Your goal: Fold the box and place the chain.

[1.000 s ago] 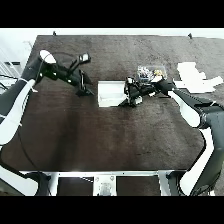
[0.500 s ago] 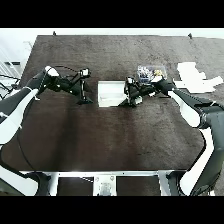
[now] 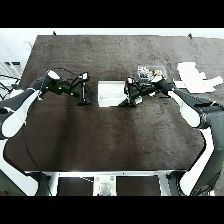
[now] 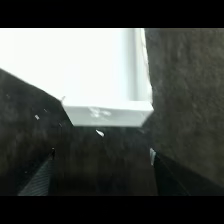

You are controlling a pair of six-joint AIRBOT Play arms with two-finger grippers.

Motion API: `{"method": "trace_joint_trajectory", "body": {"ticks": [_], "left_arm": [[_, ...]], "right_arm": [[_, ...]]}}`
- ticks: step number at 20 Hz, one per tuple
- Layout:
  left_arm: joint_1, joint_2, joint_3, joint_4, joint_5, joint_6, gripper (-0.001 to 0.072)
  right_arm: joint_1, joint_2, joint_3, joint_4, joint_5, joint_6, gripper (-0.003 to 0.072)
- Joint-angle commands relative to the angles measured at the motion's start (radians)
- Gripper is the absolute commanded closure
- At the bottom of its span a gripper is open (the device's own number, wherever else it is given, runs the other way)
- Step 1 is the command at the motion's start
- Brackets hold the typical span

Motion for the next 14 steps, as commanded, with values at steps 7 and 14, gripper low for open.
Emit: {"method": "trace_joint_trajectory", "body": {"ticks": [7, 14], "left_arm": [[0.001, -0.074, 0.037, -0.13, -0.027, 0.124, -0.0008], [-0.008, -0.085, 0.048, -0.144, -0.055, 0.15, -0.0009]], "right_arm": [[0.0, 0.0, 0.0, 0.0, 0.0, 0.0, 0.0211], [0.0, 0.0, 0.0, 0.0, 0.0, 0.0, 0.0211]]}}
